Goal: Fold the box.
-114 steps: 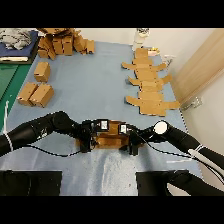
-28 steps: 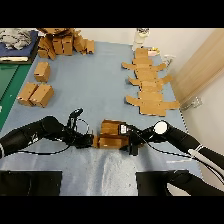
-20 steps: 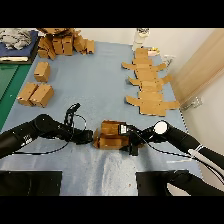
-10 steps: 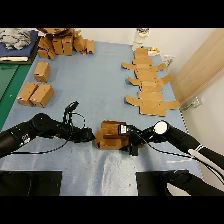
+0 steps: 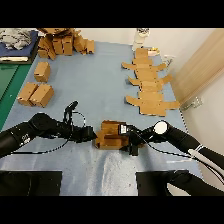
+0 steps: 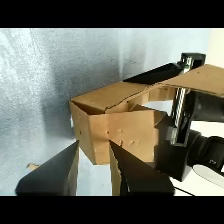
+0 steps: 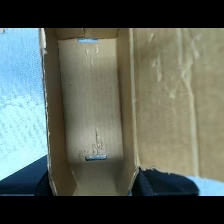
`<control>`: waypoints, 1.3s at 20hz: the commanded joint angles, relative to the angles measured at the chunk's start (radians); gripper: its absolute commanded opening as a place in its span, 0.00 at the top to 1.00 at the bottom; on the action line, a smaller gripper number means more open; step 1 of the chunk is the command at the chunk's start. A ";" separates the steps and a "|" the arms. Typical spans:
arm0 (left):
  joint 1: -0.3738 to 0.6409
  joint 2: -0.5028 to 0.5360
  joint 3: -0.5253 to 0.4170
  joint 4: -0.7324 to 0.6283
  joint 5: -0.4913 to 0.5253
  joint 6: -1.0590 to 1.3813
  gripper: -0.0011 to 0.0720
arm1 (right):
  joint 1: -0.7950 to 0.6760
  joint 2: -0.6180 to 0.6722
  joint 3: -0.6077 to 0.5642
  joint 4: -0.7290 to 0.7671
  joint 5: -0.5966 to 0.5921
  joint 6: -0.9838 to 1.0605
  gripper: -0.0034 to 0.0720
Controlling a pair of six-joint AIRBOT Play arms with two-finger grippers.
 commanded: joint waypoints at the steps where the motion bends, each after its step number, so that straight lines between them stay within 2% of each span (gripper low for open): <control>1: 0.000 0.000 0.000 -0.018 0.025 0.041 0.58 | 0.000 0.000 0.000 0.000 0.000 0.000 0.27; 2: 0.000 0.000 0.000 -0.018 0.024 0.084 0.58 | 0.000 0.000 0.000 0.000 0.000 0.000 0.27; 4: -0.001 0.000 0.001 -0.018 0.021 0.073 0.42 | 0.000 0.000 0.000 0.000 0.000 0.000 0.27; 9: -0.043 0.000 0.004 0.006 0.043 0.009 0.41 | 0.000 0.000 0.000 0.000 0.000 0.000 0.27; 11: -0.082 0.000 0.025 0.105 0.073 -0.084 0.41 | 0.000 0.000 0.000 0.000 0.000 0.000 0.27; 14: -0.153 0.000 0.090 0.376 0.073 -0.355 0.41 | 0.000 0.000 0.000 0.000 0.000 0.000 0.27; 16: -0.200 -0.010 0.136 0.502 0.065 -0.480 0.41 | 0.000 0.000 0.000 0.000 0.000 0.000 0.27; 18: -0.241 -0.052 0.191 0.569 0.031 -0.530 0.41 | 0.000 0.000 0.000 0.000 0.000 0.000 0.27; 22: -0.307 -0.198 0.314 0.689 -0.103 -0.599 0.41 | 0.000 0.000 0.000 0.000 0.000 0.000 0.27; 26: -0.372 -0.237 0.395 0.879 -0.176 -0.722 0.41 | 0.000 0.000 0.000 0.000 0.000 0.000 0.27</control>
